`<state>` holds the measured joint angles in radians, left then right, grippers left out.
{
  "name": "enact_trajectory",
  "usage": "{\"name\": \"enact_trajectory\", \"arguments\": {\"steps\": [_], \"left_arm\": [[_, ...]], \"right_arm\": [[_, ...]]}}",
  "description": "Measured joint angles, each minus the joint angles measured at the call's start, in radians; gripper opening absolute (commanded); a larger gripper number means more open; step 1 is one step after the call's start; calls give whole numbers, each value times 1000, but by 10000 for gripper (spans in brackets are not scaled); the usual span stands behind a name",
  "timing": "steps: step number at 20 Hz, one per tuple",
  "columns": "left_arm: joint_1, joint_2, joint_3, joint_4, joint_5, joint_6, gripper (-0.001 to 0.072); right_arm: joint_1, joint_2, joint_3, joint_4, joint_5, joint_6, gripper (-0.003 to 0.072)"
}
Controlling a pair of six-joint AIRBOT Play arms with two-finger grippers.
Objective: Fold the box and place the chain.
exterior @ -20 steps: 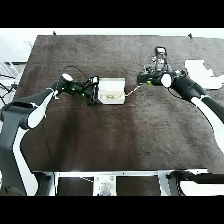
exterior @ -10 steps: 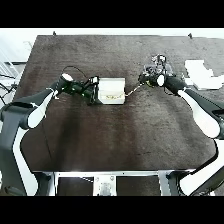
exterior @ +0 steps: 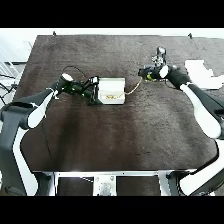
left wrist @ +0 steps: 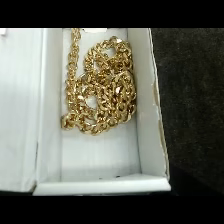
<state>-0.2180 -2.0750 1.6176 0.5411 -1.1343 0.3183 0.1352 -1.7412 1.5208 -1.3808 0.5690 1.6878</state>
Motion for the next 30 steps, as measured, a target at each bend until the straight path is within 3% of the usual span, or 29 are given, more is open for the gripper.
{"name": "enact_trajectory", "arguments": {"steps": [6,11,15,21,28,29,30], "left_arm": [[0,0,0,0,0,0,360],[0,0,0,0,0,0,361],[0,0,0,0,0,0,361],[0,0,0,0,0,0,360],[0,0,0,0,0,0,360],[0,0,0,0,0,0,360],[0,0,0,0,0,0,361]], "right_arm": [[133,340,4,-78,130,-104,7],[274,462,1,-116,230,-116,6],[399,478,-45,-168,239,-13,6],[494,458,-152,-253,146,203,6],[526,324,-208,-269,29,337,9],[527,287,-210,-268,18,348,65],[527,250,-212,-265,2,356,291]]}}
